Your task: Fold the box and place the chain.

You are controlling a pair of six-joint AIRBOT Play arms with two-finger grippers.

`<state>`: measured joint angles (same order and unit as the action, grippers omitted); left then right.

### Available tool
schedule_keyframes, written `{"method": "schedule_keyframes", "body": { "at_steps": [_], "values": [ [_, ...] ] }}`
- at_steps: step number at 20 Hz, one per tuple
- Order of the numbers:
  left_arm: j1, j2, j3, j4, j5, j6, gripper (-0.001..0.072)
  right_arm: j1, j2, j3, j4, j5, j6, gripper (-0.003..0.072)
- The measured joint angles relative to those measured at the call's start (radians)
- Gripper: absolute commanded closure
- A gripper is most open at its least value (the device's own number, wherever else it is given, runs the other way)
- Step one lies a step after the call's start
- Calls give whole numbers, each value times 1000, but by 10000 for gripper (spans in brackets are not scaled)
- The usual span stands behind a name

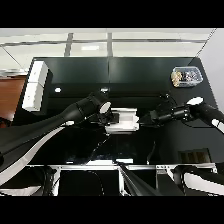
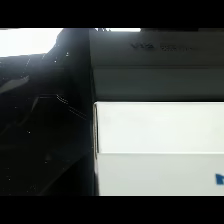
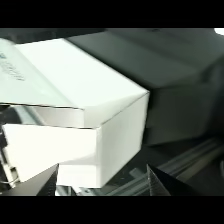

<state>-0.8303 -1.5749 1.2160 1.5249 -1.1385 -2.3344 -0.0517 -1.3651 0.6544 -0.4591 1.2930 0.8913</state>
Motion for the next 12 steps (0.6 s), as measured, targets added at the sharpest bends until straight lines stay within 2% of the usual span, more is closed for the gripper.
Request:
{"method": "schedule_keyframes", "body": {
  "at_steps": [4, 7, 9, 12],
  "values": [
    [0, 0, 0, 0, 0, 0, 686, 77, -1, 32, 0, -33, 89, 206],
    [0, 0, 0, -5, 0, 0, 685, 156, -1, 98, -101, -68, 217, 207],
    [0, 0, 0, -10, 0, 0, 686, 217, -1, 147, -180, -91, 303, 337],
    [0, 0, 0, -13, -3, 0, 686, 315, -1, 216, -308, -128, 450, 337]
  ]
}}
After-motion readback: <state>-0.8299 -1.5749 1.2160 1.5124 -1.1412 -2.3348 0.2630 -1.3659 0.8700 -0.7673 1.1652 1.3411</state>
